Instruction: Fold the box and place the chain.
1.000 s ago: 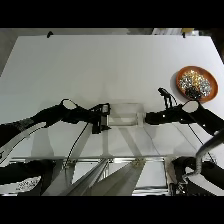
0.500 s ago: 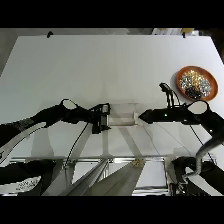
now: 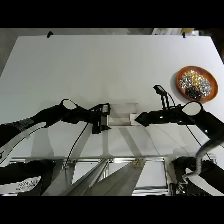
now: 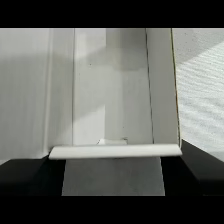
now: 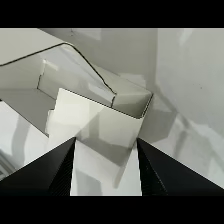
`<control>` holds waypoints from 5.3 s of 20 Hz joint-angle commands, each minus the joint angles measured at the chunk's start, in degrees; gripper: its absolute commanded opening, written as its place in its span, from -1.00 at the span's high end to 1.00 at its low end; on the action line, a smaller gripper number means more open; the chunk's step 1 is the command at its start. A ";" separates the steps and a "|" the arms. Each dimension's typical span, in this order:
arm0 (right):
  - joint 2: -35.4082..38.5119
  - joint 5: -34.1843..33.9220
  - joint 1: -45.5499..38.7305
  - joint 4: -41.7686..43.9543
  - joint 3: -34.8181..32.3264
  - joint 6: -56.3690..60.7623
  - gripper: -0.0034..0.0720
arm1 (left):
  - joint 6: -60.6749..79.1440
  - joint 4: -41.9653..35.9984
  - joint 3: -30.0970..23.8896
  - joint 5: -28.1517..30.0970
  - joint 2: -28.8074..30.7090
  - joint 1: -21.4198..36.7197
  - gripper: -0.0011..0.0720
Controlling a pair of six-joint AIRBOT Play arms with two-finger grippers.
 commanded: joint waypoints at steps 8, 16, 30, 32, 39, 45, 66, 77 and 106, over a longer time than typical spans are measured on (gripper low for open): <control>-0.31 -6.54 12.66 -20.04 4.66 30.38 -0.24 | 0.02 0.00 -0.02 0.02 0.04 0.02 0.28; -6.45 -1.16 18.91 -33.31 11.98 48.52 -0.23 | 0.02 0.02 -0.02 0.02 0.04 0.02 0.28; -19.04 14.49 30.08 -49.83 26.49 68.48 -0.23 | 0.02 0.02 -0.02 0.02 0.04 0.02 0.28; -20.79 17.09 31.32 -51.65 27.34 72.63 -0.23 | 0.02 0.00 -0.02 0.02 0.04 0.02 0.28; -21.35 13.70 32.22 -53.42 27.52 76.13 -0.15 | 0.04 0.00 -0.02 0.02 0.04 0.02 0.28; -21.55 9.84 32.22 -52.83 27.52 77.16 -0.14 | 0.02 0.00 -0.02 0.02 0.04 0.02 0.28; -24.39 12.74 32.15 -52.85 27.50 77.11 0.59 | 0.02 0.00 -0.02 0.02 0.04 0.02 0.28; -23.96 12.70 32.15 -55.36 26.05 76.02 0.16 | 0.02 0.02 -0.02 0.02 0.04 0.02 0.28; -21.73 8.31 27.69 -49.68 22.99 73.09 0.43 | 0.04 0.02 -0.02 0.02 0.04 0.02 0.28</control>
